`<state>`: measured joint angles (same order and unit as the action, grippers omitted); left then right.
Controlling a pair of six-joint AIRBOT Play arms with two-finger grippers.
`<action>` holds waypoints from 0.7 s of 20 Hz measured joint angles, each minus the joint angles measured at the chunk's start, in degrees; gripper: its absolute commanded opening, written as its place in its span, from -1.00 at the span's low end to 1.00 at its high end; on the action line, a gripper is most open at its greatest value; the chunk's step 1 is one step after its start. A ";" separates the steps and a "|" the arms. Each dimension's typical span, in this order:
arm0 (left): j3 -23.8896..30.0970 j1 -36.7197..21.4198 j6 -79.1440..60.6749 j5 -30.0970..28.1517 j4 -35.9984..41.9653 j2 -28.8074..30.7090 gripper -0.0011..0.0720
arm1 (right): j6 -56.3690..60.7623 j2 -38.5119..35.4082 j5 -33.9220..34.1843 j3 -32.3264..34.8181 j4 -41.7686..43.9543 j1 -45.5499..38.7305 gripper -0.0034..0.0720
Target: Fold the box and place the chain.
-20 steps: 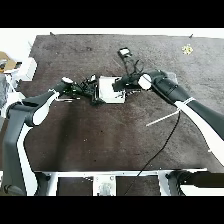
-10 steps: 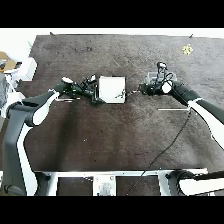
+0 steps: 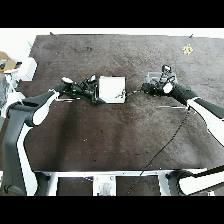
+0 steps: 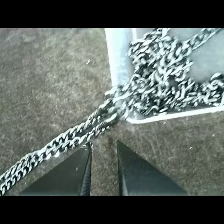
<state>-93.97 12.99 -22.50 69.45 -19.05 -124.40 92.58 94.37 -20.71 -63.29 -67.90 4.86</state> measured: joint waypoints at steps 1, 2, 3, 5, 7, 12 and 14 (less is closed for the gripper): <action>0.00 0.00 0.00 -0.02 0.02 0.00 0.72 | 0.00 0.04 0.31 0.00 0.11 -0.09 -0.39; 0.00 0.00 0.00 -0.02 0.02 0.00 0.72 | 0.00 0.09 0.96 0.00 0.15 -0.20 -0.39; 0.00 0.00 0.00 0.00 0.02 0.00 0.72 | 0.02 0.11 1.62 0.00 0.15 -0.31 -0.39; 0.00 0.00 0.00 -0.02 0.02 0.00 0.72 | 0.02 0.13 2.34 0.00 0.17 -0.33 -0.40; 0.00 0.00 0.00 -0.02 0.02 0.00 0.72 | 0.02 0.13 3.13 0.00 0.20 -0.33 -0.49; 0.00 0.00 0.00 -0.02 0.02 0.00 0.72 | 0.15 0.22 4.20 0.00 0.22 -0.37 -0.73; 0.00 0.00 0.00 -0.02 0.02 0.00 0.72 | 0.11 0.22 4.31 0.00 0.17 -0.31 -0.91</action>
